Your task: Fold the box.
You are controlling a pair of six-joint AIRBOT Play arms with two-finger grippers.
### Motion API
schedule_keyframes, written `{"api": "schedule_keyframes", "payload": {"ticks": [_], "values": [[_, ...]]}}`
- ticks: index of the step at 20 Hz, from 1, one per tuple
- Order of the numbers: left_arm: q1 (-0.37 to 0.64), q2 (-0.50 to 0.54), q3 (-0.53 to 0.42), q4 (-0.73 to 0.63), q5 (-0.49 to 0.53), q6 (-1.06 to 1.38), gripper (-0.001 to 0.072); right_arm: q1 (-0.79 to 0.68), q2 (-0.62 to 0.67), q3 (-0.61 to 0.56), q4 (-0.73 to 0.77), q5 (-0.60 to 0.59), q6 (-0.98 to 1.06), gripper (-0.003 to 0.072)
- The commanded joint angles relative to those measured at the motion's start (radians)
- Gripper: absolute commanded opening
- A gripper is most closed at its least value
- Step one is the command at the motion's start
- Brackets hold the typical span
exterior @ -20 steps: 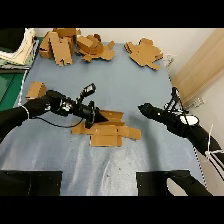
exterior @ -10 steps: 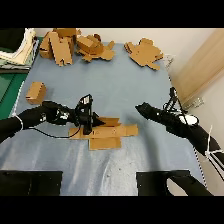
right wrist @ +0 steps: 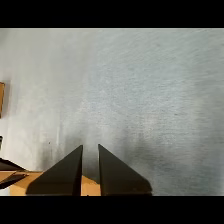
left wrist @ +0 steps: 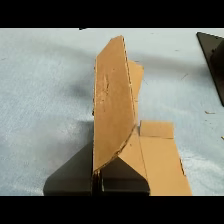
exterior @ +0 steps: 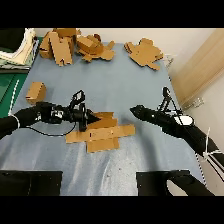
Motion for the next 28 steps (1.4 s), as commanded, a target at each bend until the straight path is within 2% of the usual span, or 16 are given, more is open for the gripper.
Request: {"api": "schedule_keyframes", "payload": {"ticks": [1, 4, 6, 8, 10, 14, 19, 24, 28], "values": [[0.004, -0.004, 0.003, 0.007, -0.014, 0.003, 0.0013, 0.009, 0.000, 0.001, -0.006, -0.004, -0.005, 0.0152], [-0.024, -0.004, 0.012, 0.038, 0.007, 0.012, 0.0013, 0.009, 0.000, 0.001, -0.006, -0.003, -0.005, 0.0152], [-0.075, -0.004, 0.027, 0.076, 0.080, 0.008, 0.0013, 0.009, 0.000, 0.001, -0.006, -0.003, -0.005, 0.0152], [-0.124, -0.004, 0.050, 0.177, 0.150, -0.040, 0.0013, 0.009, 0.000, 0.005, -0.006, 0.000, -0.005, 0.0152], [-0.156, -0.004, 0.064, 0.248, 0.172, -0.076, 0.0013, 0.009, 0.000, 0.006, -0.006, 0.000, -0.009, 0.0152], [-0.161, -0.016, 0.064, 0.247, 0.209, -0.076, 0.0013, 0.009, 0.000, 0.006, -0.006, 0.000, -0.011, 0.0152], [-0.161, -0.015, 0.064, 0.238, 0.165, -0.060, 0.0013, 0.009, 0.000, 0.006, -0.010, 0.000, -0.020, 0.0151], [-0.162, -0.003, 0.108, 0.159, 0.124, 0.011, 0.0013, 0.009, 0.000, 0.006, -0.017, 0.000, -0.023, 0.0152], [-0.158, 0.029, 0.115, 0.077, -0.008, 0.064, 0.0013, 0.009, 0.000, 0.006, -0.020, -0.001, -0.027, 0.0152]]}}
